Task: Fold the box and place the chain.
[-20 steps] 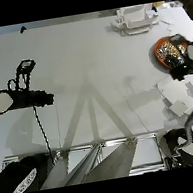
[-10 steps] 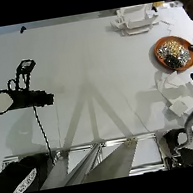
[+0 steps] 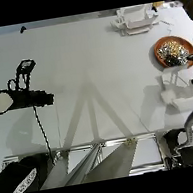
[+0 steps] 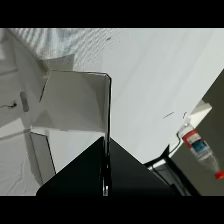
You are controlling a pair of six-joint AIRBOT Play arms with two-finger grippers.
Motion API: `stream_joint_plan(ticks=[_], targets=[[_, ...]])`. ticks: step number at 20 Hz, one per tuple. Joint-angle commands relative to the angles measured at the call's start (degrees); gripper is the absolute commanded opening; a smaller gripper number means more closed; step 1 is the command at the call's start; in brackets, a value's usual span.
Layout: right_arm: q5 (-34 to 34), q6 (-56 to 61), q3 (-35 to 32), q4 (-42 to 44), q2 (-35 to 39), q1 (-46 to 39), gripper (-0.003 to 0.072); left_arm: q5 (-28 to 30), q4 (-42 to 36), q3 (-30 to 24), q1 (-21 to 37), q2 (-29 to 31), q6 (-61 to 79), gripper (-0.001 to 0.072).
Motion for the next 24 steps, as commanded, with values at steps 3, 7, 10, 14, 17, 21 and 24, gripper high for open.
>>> stream_joint_plan(ticks=[3, 7, 10, 14, 17, 21, 24], targets=[[1.9, -0.5, 0.0, 6.3, 3.9, 7.2, 0.0021, 0.0, 0.0, 0.0, 0.0, 0.0, 0.0, 0.0011], [-0.8, -1.6, -0.7, 26.4, 11.2, 14.6, 0.0021, 0.0, 0.0, 0.0, 0.0, 0.0, 0.0, 0.0011], [-7.9, -1.6, -5.8, 41.0, 17.5, 18.3, 0.0020, 0.0, 0.0, 0.0, 0.0, 0.0, 0.0, 0.0011], [-19.4, -1.0, -15.6, 51.5, 27.1, 27.7, 0.0021, 0.1, 0.0, 0.0, 0.0, 0.0, 0.0, 0.0011], [-26.6, 4.2, -20.2, 52.1, 32.2, 37.2, 0.0021, 2.9, 0.0, 0.0, 0.0, 0.0, 0.0, 0.0011], [-30.2, 7.8, -20.5, 51.7, 32.7, 46.0, 0.0021, 8.6, -1.5, -0.1, 0.0, -0.1, 0.1, 0.0012], [-30.8, 9.2, -20.5, 51.7, 32.6, 48.0, 0.0022, 11.2, -6.5, -0.1, 0.0, -0.9, 8.3, 0.0361]])
